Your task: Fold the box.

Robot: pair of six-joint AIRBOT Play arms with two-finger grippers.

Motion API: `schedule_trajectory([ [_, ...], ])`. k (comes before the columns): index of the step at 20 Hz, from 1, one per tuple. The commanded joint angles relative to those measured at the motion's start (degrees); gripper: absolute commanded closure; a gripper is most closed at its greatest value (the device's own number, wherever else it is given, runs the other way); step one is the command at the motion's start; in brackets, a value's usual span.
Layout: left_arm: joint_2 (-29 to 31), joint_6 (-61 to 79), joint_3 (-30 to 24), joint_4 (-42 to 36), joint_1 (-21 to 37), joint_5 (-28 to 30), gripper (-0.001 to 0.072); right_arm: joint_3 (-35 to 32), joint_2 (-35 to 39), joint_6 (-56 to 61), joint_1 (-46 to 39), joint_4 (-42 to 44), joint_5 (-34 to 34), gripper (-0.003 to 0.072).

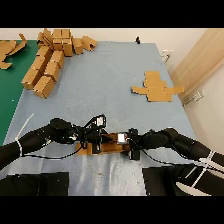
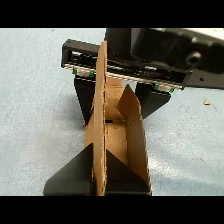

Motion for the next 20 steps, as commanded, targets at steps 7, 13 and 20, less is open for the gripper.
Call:
schedule_trajectory([
  [7,0.04,0.02,0.07,0.0,0.02,0.02,0.0695,-0.02,-0.04,0.0,0.07,0.02,0.02,0.0154],
  [13,0.02,0.22,0.07,0.0,0.02,0.07,0.0695,-0.02,-0.04,0.0,0.07,0.02,0.04,0.0154],
  [20,0.02,-0.55,0.07,-0.15,0.07,1.7,0.0284,-0.02,-0.04,0.0,0.07,0.02,0.02,0.0154],
])
